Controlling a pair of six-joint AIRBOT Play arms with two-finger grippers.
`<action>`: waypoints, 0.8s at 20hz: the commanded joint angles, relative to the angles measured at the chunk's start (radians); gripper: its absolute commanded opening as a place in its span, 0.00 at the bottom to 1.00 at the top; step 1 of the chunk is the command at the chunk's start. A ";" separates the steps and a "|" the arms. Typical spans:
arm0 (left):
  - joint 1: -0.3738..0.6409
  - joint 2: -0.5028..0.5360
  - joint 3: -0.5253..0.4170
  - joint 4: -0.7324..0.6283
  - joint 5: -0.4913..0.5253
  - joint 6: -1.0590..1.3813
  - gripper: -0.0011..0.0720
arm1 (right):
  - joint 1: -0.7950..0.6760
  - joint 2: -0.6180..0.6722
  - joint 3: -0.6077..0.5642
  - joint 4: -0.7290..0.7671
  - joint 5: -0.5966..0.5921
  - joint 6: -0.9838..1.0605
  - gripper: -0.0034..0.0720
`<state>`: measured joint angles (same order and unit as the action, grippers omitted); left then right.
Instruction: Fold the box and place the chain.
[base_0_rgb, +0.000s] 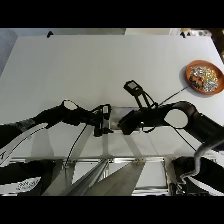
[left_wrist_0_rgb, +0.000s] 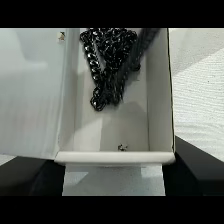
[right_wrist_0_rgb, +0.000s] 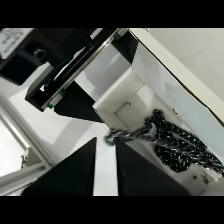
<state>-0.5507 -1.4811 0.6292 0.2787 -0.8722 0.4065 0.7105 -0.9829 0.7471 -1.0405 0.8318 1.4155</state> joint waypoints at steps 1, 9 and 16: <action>0.000 0.001 0.000 0.000 0.000 0.000 0.11 | 0.006 -0.026 0.004 -0.002 -0.016 0.020 0.29; 0.000 0.001 0.000 0.000 0.000 0.000 0.11 | 0.006 0.029 0.299 -0.426 0.315 0.168 0.29; 0.000 0.001 0.000 0.000 0.000 0.000 0.11 | -0.260 0.003 0.342 -0.582 0.451 0.206 0.29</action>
<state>-0.5507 -1.4811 0.6292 0.2787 -0.8719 0.4065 0.5686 -0.9668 1.0729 -1.5551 1.2240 1.6032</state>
